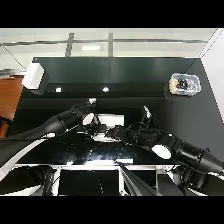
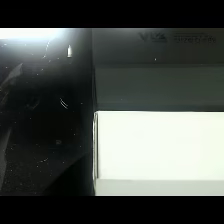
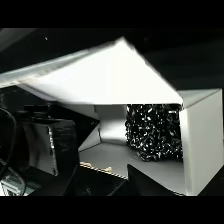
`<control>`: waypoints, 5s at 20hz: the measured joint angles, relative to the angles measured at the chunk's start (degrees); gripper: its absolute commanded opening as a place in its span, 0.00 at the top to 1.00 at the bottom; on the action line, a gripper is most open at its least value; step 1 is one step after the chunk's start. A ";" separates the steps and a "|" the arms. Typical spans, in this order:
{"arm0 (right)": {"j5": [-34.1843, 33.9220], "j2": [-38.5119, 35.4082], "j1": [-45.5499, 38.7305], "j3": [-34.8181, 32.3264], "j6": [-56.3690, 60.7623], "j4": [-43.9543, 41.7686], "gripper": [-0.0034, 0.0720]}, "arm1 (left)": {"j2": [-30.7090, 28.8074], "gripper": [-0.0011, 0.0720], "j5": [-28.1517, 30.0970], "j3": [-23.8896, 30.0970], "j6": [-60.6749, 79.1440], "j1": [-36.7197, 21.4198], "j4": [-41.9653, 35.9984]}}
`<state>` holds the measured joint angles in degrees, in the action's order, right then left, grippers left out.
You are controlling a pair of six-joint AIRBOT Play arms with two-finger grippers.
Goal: Fold the box and place the chain.
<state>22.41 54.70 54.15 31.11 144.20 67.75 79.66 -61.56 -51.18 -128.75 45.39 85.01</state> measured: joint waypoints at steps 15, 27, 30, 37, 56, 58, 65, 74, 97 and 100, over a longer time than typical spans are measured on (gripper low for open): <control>34.40 -18.49 -33.11 5.44 -38.23 1.79 0.02 | 0.00 0.94 -0.13 0.00 0.85 0.00 -0.24; 40.61 -1.22 -43.10 12.94 -57.86 -0.74 0.02 | -0.09 0.94 -0.15 -0.26 -0.35 -0.85 -0.46; 39.93 -0.68 -43.23 13.09 -58.62 -1.05 0.02 | -0.11 0.94 0.33 -0.33 -0.63 -0.98 -0.55; 39.52 -0.42 -43.28 13.14 -59.14 -1.25 0.02 | -1.27 0.19 0.42 -0.39 -0.66 -1.03 -0.42; 35.58 -0.42 -43.34 13.14 -57.92 -0.81 0.02 | -38.58 0.19 -15.41 1.64 71.34 -39.67 -30.10; 36.13 -0.42 -43.34 13.14 -58.66 -0.15 0.02 | -39.04 0.19 -15.87 1.97 76.56 -40.76 -31.98; 42.32 -0.42 -43.34 13.14 -60.59 2.08 0.02 | -40.26 0.31 -20.76 8.24 77.85 -32.26 -21.44; 42.10 -0.39 -43.34 13.14 -62.23 2.49 0.02 | -31.17 0.31 -12.81 13.49 81.07 -42.01 -15.58; 38.10 -0.39 -43.34 13.14 -62.01 2.84 0.02 | -13.25 0.02 -10.69 6.49 128.10 -47.65 -36.85; 37.97 -0.39 -43.34 13.14 -61.99 2.84 0.02 | -10.78 0.02 -12.74 7.10 136.34 -47.34 -37.88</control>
<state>60.38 54.30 10.81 44.25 82.21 70.59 68.88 -74.30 -44.07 7.60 -1.96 47.13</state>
